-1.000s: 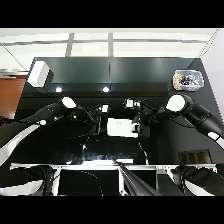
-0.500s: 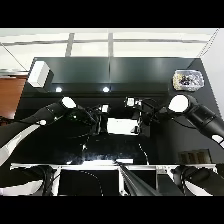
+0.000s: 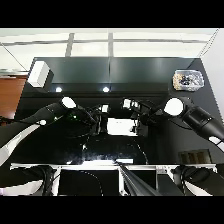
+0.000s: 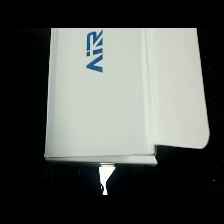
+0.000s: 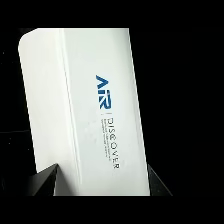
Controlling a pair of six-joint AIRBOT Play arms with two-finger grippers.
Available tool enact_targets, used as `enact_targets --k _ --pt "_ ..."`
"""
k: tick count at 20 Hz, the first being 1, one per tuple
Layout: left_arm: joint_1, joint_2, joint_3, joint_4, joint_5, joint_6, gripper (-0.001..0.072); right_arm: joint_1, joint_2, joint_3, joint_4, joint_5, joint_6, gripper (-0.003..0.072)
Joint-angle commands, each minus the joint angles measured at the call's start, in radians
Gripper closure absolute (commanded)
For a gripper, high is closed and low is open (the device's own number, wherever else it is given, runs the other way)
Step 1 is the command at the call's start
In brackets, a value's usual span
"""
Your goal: Fold the box and place the chain.
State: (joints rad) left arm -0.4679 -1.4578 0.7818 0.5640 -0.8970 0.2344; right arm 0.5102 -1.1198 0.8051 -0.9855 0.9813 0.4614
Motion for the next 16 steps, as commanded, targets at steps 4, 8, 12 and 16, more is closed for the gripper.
enact_targets --k 4,8,12,16 --pt "0.0 -0.001 0.0 0.0 -0.001 0.0 0.0435 0.033 -0.013 0.0 -0.012 0.006 0.005 0.0022" --pt "0.0 -0.001 0.0 0.0 -0.001 0.0 0.0435 0.032 -0.028 0.0 -0.022 -0.003 0.005 0.0023" --pt "0.0 -0.001 0.0 0.0 -0.001 0.0 0.0435 0.034 -0.028 0.0 -0.044 -0.022 0.005 0.0146" --pt "0.0 -0.001 0.0 0.0 -0.001 0.0 0.0435 0.034 -0.023 0.001 -0.044 -0.021 0.006 0.0197"
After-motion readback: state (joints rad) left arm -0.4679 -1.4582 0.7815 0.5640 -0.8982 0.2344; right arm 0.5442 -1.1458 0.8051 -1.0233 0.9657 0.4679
